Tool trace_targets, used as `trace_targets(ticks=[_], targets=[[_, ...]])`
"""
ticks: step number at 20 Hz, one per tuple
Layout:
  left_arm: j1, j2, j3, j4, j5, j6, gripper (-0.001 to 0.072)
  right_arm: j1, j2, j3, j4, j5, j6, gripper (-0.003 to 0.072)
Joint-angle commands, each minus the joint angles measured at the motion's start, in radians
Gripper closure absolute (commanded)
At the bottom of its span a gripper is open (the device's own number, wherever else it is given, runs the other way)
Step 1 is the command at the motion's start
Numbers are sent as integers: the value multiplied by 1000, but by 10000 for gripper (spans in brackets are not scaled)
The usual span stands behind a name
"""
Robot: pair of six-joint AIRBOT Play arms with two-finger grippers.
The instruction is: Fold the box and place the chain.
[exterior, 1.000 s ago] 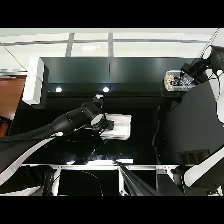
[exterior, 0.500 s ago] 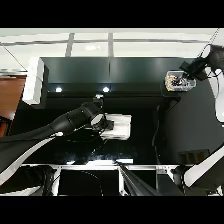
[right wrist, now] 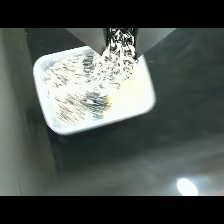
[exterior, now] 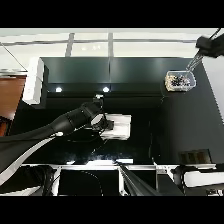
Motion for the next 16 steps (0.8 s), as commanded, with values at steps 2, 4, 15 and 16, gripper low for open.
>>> trace_targets(ticks=[2,4,15,16], targets=[[1,0,0,0,-35,0,686,19,203,0,172,63,-117,683],[1,0,0,0,-35,0,686,35,267,-12,240,98,-152,684],[1,0,0,0,-34,0,686,259,589,-284,471,410,-228,683],[1,0,0,0,-35,0,686,285,595,-286,475,425,-228,682]])
